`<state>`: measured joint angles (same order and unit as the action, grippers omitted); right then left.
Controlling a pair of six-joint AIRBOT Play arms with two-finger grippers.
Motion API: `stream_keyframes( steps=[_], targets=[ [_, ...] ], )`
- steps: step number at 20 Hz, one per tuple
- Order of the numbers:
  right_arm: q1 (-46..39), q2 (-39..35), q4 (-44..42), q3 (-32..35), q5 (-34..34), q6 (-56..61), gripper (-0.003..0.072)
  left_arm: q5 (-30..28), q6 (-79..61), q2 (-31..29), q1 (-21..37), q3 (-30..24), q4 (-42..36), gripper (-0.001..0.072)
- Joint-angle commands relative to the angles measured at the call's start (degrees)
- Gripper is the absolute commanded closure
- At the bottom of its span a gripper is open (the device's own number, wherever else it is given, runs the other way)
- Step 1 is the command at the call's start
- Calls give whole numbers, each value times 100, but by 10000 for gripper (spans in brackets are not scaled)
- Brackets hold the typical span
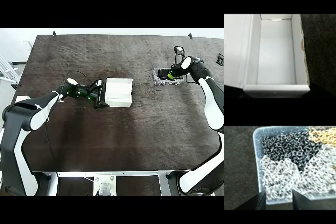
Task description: Fold the box and place the chain.
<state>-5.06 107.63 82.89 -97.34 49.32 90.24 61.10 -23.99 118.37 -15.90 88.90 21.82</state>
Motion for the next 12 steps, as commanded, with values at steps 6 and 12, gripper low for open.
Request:
stream_keyframes(
  steps=[6,12],
  targets=[
    [-11,361,-251,-197,-11,-98,593,-2,-2,-4,-2,-2,2,290],
    [116,-98,-205,-463,116,-85,672,-2,-2,-4,-2,-2,2,290]
  ],
)
